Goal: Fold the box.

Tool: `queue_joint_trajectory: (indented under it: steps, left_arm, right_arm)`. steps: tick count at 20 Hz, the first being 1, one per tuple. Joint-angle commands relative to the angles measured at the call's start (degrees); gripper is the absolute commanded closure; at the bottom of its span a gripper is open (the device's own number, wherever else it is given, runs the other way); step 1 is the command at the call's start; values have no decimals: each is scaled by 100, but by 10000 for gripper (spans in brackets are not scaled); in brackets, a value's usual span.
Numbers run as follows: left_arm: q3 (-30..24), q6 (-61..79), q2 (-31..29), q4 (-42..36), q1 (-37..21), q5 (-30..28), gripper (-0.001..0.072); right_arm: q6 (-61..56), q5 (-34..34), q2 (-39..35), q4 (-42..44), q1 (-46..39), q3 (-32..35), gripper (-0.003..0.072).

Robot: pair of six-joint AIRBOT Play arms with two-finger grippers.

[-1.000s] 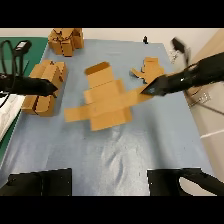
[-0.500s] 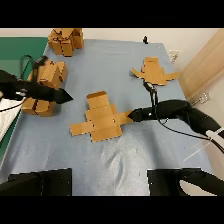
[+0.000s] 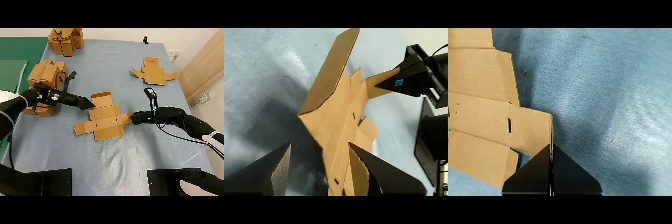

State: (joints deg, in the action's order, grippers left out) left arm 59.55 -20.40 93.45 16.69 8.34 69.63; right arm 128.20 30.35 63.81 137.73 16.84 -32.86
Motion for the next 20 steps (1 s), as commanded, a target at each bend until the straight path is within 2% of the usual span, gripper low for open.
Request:
queue_joint_trajectory:
  steps: [1,3,4,5,6,7,11,12,14,16,18,20]
  left_arm:
    - [256,197,452,-428,205,24,193]
    - [369,195,452,-525,254,-125,201]
    - [411,197,452,-533,264,-173,368]
    - [437,195,452,-531,278,-197,462]
    - [439,197,452,-531,302,-175,485]
    - [442,201,452,-485,317,-129,680]
    - [476,334,450,-466,334,79,692]
    - [507,407,450,-468,332,164,692]
    - [608,883,450,-468,332,354,693]
    - [743,1714,448,-470,334,616,693]
    - [907,2452,448,-474,334,868,695]
    - [1058,2559,448,-490,334,918,697]
  right_arm:
    - [22,20,4,31,7,20,682]
    - [22,57,4,33,7,20,682]
    - [22,57,4,33,7,22,682]
    - [22,61,4,35,7,22,682]
    - [22,74,4,61,7,22,682]
    - [22,76,4,76,7,20,682]
    - [24,120,2,72,4,20,681]
    - [22,195,-28,-59,-9,17,654]
    - [-66,422,-258,-824,-133,-26,229]
    - [-280,774,-682,-2155,-232,-197,225]
    - [-249,1504,-1248,-3591,-127,-490,225]
    - [236,2006,-1665,-3777,238,-605,225]
